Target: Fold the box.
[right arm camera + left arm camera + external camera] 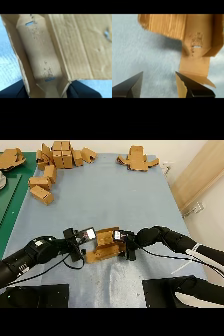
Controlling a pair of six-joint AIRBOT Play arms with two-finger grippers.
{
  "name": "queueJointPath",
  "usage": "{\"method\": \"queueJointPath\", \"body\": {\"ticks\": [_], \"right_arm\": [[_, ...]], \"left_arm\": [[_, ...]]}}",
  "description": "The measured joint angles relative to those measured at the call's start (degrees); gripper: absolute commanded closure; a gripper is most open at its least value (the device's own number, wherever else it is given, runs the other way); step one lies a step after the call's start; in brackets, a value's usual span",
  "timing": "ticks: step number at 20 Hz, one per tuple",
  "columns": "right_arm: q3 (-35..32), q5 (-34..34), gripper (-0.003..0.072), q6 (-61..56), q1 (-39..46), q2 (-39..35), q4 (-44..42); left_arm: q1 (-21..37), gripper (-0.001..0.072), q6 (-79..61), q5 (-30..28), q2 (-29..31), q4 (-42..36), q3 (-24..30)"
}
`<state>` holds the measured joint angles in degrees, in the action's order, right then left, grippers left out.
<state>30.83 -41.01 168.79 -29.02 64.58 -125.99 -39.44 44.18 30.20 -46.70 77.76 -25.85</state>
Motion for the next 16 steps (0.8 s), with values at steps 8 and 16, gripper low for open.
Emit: {"method": "queueJointPath", "body": {"ticks": [8,16], "right_arm": [[0.0,-0.1,0.0079,-0.6,0.0,0.0,0.2],[0.0,0.5,0.0081,-9.0,0.0,0.0,-0.2]], "left_arm": [[4.3,0.0125,0.8,8.8,3.0,0.0,-1.7],[4.5,0.0126,1.5,8.2,3.8,-0.2,-1.8]]}}
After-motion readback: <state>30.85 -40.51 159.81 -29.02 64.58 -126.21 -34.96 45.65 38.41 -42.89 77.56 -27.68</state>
